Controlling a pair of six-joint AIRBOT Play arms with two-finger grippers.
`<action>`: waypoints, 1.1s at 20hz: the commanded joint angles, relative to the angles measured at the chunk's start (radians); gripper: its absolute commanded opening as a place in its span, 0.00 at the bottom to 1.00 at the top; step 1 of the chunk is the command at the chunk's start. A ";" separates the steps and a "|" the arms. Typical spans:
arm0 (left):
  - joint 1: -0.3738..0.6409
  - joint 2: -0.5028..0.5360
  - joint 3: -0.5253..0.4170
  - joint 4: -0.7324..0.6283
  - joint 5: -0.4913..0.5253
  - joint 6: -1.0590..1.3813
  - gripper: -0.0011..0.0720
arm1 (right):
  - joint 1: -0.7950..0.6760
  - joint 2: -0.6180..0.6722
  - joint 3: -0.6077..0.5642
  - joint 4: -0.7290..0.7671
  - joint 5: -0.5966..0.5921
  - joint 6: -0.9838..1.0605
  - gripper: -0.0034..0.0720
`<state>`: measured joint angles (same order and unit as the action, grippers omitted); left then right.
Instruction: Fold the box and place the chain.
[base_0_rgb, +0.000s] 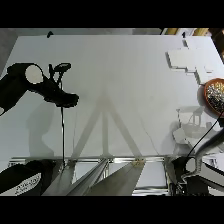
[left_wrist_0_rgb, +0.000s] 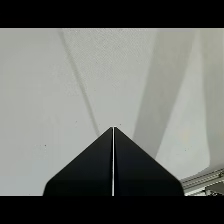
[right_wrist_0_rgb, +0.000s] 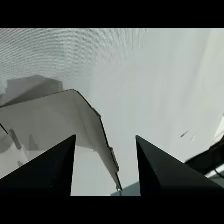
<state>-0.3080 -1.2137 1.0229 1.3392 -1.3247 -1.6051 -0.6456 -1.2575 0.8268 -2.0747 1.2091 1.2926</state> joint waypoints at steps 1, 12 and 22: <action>0.001 0.001 0.000 0.000 0.000 0.000 0.03 | -0.004 -0.026 0.000 0.037 -0.009 -0.019 0.48; 0.001 0.001 0.000 0.000 0.000 0.000 0.03 | 0.009 0.153 0.000 0.536 0.129 -0.061 0.07; 0.001 0.001 0.000 0.000 0.000 0.000 0.03 | 0.563 0.640 -0.288 0.861 0.071 0.008 0.07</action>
<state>-0.3080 -1.2137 1.0229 1.3392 -1.3251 -1.6051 -0.2420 -0.7551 0.6441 -1.3167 1.3392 1.2472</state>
